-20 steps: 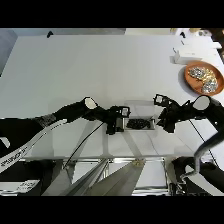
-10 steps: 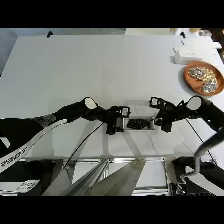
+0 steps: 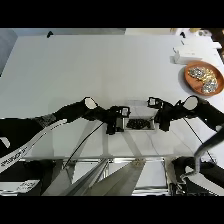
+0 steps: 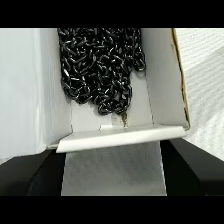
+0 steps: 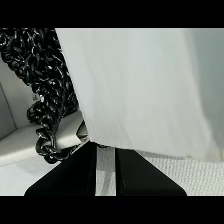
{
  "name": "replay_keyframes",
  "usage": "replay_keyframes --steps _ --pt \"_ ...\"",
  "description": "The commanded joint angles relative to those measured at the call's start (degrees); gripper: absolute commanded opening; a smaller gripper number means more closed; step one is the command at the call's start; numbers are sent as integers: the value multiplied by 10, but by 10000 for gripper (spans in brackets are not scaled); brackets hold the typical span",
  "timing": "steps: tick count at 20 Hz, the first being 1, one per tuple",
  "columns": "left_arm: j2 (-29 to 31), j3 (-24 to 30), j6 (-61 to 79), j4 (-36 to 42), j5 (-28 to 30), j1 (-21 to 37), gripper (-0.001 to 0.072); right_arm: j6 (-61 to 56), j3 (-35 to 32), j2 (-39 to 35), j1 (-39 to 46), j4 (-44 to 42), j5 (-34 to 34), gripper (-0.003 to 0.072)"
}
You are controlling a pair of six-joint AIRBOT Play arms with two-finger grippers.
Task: Fold the box and place the chain.
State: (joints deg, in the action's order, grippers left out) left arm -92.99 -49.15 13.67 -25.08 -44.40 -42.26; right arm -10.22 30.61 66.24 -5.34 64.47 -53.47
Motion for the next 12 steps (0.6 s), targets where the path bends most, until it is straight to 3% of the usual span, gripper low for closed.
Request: replay_keyframes --steps 1,5,8,12 --pt "0 0 0 0 0 0 272 -34 0 -7 -1 57 -28 14" --pt "0 0 0 0 0 0 272 -116 0 -67 3 162 -44 13" --pt "0 0 0 0 0 0 272 -159 2 -130 13 163 -66 13" --pt "0 0 0 0 0 0 272 -188 36 -208 13 124 -151 13"
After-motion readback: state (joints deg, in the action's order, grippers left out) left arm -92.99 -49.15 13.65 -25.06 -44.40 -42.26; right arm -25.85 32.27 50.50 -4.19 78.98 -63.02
